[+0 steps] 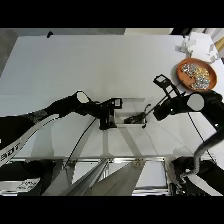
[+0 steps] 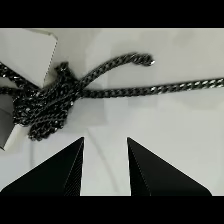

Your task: Fold the box and place the chain.

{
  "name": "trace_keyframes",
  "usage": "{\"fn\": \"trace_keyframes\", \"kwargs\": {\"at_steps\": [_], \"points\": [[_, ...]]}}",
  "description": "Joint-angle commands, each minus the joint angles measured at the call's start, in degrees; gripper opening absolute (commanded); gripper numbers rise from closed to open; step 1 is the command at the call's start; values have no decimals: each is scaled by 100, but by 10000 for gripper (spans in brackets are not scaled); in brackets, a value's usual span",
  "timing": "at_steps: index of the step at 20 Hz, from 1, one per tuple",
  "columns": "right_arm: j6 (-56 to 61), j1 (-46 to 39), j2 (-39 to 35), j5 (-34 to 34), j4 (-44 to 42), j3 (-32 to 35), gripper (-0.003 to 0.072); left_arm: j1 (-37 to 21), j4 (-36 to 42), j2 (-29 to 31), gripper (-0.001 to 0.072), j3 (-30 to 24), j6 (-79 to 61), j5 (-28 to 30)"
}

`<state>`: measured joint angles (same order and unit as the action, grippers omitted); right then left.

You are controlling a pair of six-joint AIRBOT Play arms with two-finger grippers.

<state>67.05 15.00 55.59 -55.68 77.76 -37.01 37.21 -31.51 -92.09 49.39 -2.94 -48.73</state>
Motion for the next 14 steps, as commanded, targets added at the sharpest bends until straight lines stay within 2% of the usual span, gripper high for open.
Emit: {"fn": "trace_keyframes", "kwargs": {"at_steps": [1, 3, 7, 14], "points": [[-33, -7, 26, 356, -483, 544, 270, 2, -4, 4, 203, 2, -2, 138], [-247, 48, 26, 420, -761, 680, 271, 2, -2, 4, 203, 2, -2, 140], [-295, 365, 33, 474, -796, 798, 271, 2, -2, 4, 203, 2, -2, 136], [-240, 374, 37, 815, -1113, 942, 271, 2, -4, 4, 203, 2, -2, 136]]}}
